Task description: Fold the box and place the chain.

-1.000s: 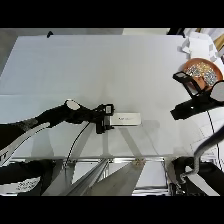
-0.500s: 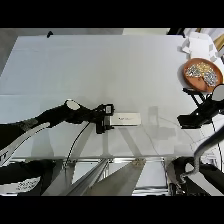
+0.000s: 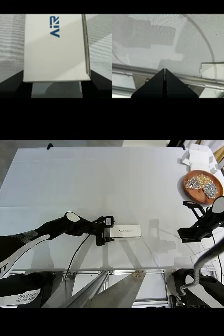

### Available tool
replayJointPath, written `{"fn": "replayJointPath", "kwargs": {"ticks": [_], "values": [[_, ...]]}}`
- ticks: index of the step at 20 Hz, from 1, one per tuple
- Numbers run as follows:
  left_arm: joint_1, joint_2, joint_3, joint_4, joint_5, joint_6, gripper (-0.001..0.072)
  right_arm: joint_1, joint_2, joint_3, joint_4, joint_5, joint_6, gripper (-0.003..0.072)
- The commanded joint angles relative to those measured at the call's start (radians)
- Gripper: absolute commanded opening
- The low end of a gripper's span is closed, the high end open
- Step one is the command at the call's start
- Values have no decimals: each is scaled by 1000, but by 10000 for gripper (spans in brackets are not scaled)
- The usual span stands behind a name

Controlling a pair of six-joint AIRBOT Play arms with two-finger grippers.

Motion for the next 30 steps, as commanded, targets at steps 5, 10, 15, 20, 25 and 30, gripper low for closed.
{"fn": "replayJointPath", "kwargs": {"ticks": [5, 10, 15, 20, 25, 30], "values": [[64, 149, 1, -19, 19, -31, 8, -1, 0, 0, 0, 2, 0, 15], [289, 336, 1, 21, 109, -312, 8, -1, 0, 0, 0, 2, 1, 15], [640, 483, 1, 184, 137, -588, 8, -1, 0, 0, 0, 2, 0, 15], [980, 513, 1, 505, 106, -964, 4, -1, 0, 0, 0, 2, 1, 15], [1194, 486, 1, 803, 100, -1263, 4, -1, 0, 0, 0, 2, 0, 15], [1221, 437, -4, 920, 31, -1277, 4, -1, 0, 0, 0, 1, 0, 15]]}}
